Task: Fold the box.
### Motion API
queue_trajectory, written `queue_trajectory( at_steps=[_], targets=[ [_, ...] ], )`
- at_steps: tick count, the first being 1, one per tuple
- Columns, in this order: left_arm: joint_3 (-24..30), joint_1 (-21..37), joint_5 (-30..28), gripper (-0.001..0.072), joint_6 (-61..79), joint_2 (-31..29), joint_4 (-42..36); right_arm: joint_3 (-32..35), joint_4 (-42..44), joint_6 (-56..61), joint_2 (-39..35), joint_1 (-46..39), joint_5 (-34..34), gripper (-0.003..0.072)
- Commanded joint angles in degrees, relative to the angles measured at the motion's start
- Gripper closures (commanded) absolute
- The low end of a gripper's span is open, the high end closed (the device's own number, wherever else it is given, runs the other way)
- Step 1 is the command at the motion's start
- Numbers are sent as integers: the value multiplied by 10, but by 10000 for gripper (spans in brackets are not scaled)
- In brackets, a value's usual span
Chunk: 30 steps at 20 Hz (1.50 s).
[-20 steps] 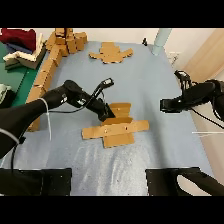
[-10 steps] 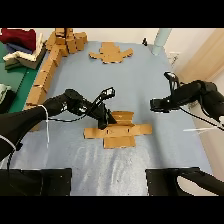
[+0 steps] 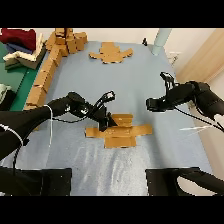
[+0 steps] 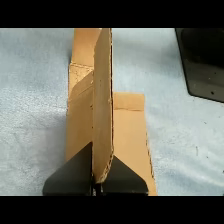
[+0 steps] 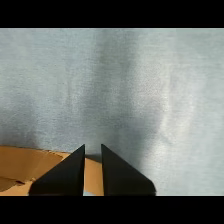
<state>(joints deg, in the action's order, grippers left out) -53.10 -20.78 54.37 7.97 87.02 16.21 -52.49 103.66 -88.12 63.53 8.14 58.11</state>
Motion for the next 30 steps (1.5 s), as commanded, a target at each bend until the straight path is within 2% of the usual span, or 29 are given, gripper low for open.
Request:
queue_trajectory(
  at_steps=[1,5,24,27,30],
  targets=[
    [0,10,12,699,2,-1,-10,0,1,1,1,1,1,533],
    [0,23,45,698,17,-7,-50,0,1,1,1,1,6,533],
    [0,24,26,697,0,22,-14,0,1,1,-1,2,26,533],
    [0,28,26,697,0,22,-13,0,-15,-18,-17,18,42,673],
    [0,33,27,697,0,22,-12,18,-61,-19,-63,91,59,682]
  ],
)
